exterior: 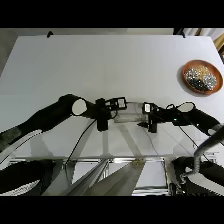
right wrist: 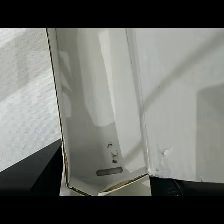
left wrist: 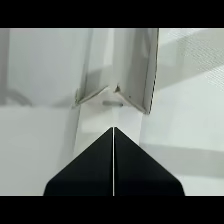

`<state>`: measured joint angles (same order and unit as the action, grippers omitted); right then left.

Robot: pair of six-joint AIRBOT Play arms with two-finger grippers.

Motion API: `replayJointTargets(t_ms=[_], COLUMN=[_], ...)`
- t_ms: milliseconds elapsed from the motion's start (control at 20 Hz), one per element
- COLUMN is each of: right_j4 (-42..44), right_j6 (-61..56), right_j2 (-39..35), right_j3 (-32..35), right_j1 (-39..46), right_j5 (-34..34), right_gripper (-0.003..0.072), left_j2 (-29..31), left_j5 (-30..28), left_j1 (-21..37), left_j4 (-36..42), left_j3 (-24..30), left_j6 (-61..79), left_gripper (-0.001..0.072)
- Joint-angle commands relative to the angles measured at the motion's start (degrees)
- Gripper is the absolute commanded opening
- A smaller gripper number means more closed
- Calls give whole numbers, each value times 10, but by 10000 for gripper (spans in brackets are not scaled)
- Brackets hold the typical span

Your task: Fold the box and place the chain.

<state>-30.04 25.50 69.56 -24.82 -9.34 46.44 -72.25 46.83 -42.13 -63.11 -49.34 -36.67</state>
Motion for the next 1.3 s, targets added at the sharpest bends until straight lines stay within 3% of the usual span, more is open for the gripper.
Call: replayJointTargets(t_ms=[0, 250, 450, 650, 950, 1250], right_j4=[-1, -1, -1, -1, -1, -1], right_j6=[1, 1, 1, 1, 1, 1], right_j2=[0, 0, 0, 0, 0, 0], right_j3=[0, 0, 0, 0, 0, 0], right_j1=[0, 0, 0, 0, 0, 0], right_j5=[1, 1, 1, 1, 1, 1], right_gripper=[401, 401, 401, 401, 401, 401], left_j2=[61, 111, 113, 112, 49, 24], left_j5=[50, 71, 53, -26, -101, -127], left_j1=[30, 92, 111, 116, 106, 59], left_j4=[-26, -103, -90, -30, 98, 217], left_j3=[1, 12, 93, 162, 166, 166], left_j6=[-124, -400, -459, -474, -449, -328], left_gripper=[3, 3, 3, 3, 4, 36])
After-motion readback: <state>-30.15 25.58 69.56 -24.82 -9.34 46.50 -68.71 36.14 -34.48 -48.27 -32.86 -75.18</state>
